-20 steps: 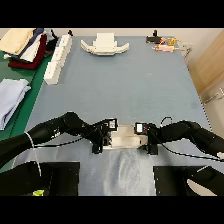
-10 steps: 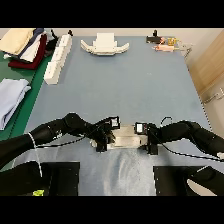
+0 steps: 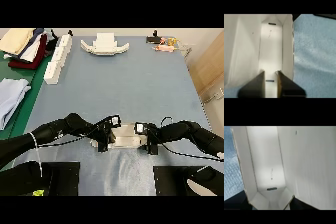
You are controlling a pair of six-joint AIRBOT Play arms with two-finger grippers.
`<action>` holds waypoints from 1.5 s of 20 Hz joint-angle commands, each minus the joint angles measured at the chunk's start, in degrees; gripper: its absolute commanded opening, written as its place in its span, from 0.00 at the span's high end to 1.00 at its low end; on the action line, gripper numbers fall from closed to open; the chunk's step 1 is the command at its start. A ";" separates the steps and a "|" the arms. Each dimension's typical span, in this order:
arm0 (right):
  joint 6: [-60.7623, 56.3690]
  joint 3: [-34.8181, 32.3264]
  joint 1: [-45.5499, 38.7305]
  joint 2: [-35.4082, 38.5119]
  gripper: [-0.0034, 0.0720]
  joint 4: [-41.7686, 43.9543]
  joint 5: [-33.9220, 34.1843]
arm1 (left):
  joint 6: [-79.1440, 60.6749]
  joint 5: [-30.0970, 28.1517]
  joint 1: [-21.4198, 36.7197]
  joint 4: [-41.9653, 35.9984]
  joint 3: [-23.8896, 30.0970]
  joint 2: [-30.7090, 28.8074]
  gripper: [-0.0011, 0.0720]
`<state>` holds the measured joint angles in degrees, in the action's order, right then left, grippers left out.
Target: Fold the box.
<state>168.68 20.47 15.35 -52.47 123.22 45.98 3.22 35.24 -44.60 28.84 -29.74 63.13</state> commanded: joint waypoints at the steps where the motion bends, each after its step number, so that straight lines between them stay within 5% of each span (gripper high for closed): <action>1: 0.00 0.04 0.00 0.04 0.29 0.00 -0.02 | 19.28 3.10 0.09 14.34 -0.33 -3.58 0.97; 6: 0.00 0.04 0.00 0.04 0.29 0.00 -0.02 | 59.36 16.00 5.01 33.99 -2.03 -16.39 0.97; 9: 0.00 0.04 0.00 0.04 0.29 0.00 -0.02 | 78.03 21.79 12.15 35.58 -1.92 -22.27 0.97; 13: 0.00 0.04 0.00 0.04 0.29 0.00 -0.02 | 92.41 26.27 20.24 35.54 -0.76 -19.74 0.97; 16: 0.00 0.04 0.00 0.04 0.29 0.00 -0.02 | 91.95 25.42 19.30 33.68 0.55 -14.29 0.97; 22: 0.00 0.04 0.00 0.04 0.29 0.00 -0.02 | 90.68 10.95 3.89 23.10 1.05 -6.60 0.97; 30: 0.00 0.04 0.00 0.04 0.29 0.00 -0.02 | 90.66 8.66 0.76 21.05 -3.34 -7.85 0.96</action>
